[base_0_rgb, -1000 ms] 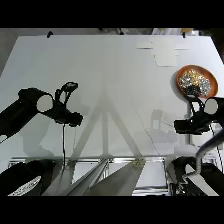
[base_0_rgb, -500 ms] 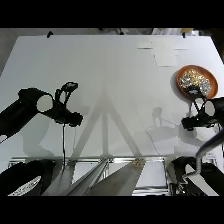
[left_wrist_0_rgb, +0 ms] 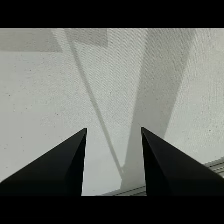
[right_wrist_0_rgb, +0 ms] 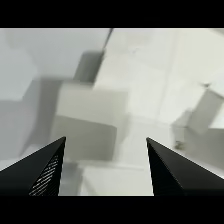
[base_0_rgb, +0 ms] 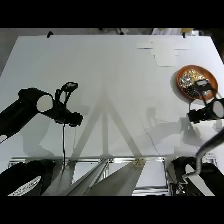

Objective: Fold the box and place the chain.

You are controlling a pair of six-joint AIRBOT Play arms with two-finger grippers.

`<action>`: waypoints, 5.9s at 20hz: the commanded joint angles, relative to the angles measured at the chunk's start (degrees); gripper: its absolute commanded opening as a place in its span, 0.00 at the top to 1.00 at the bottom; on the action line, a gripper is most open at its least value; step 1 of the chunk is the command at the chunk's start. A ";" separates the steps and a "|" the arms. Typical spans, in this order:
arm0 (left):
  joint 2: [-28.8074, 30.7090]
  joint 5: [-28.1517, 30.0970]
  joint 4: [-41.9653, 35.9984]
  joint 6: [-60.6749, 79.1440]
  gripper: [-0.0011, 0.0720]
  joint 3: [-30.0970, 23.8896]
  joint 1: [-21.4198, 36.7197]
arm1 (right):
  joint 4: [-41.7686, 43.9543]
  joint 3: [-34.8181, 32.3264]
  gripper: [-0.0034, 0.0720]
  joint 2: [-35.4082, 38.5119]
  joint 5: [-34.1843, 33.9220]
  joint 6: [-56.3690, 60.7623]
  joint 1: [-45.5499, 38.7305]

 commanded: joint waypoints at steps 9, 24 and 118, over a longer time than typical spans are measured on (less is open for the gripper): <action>0.02 0.00 0.02 0.00 0.46 0.00 0.04 | -10.69 1.97 0.24 -12.11 1.14 -0.50 -18.97; 0.02 0.00 0.02 0.00 0.46 0.00 0.04 | -25.44 2.34 0.53 -27.08 -3.43 6.84 -26.01; -26.77 24.68 -58.05 113.26 0.98 3.08 -4.98 | 17.51 6.97 0.39 3.80 2.38 4.94 34.29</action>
